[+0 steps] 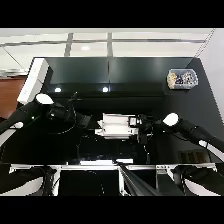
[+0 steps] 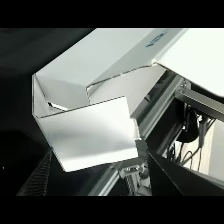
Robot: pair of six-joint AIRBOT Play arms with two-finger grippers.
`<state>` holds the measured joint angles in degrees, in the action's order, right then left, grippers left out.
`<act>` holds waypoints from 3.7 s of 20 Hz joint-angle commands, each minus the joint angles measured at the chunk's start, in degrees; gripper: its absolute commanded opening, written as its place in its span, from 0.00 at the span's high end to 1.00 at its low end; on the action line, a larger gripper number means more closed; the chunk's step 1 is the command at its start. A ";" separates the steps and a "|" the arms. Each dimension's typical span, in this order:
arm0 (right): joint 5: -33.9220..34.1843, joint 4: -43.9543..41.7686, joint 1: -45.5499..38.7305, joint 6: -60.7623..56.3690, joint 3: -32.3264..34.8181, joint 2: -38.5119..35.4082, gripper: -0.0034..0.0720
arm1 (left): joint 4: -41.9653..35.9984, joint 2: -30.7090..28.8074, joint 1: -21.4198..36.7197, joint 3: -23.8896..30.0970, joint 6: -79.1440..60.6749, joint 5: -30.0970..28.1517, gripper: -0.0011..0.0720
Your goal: Fold the box and place the chain.
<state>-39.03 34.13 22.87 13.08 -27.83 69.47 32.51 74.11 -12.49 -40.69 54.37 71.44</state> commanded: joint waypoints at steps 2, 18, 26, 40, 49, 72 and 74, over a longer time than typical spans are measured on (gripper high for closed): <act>0.04 -0.02 0.02 -0.02 0.02 0.02 0.83 | 2.69 -1.03 5.38 -0.04 -0.15 5.62 0.01; 0.04 -0.02 0.02 -0.02 0.04 0.02 0.83 | 9.62 -2.08 2.78 10.45 11.74 -14.12 0.96; 0.04 -0.02 0.02 -0.02 0.02 0.02 0.83 | 2.14 -2.08 -1.97 10.38 9.18 -17.46 0.95; 0.04 -0.02 0.02 -0.02 0.02 0.02 0.83 | -8.00 -2.08 -1.97 10.34 2.60 -14.88 0.13; 0.04 -0.02 0.02 -0.02 0.04 0.02 0.83 | -9.29 -2.08 -2.38 9.92 2.58 -12.72 0.17; 0.04 -0.02 0.02 -0.02 0.02 0.02 0.83 | 14.56 -2.12 -16.09 -2.05 30.77 -17.57 0.37; 0.04 -0.04 0.02 -0.02 0.04 0.02 0.83 | 20.06 -2.12 -18.12 -3.87 35.95 -17.55 0.37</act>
<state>-38.96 34.11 22.87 13.06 -27.83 69.47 42.94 71.99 -27.53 -41.78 80.49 55.16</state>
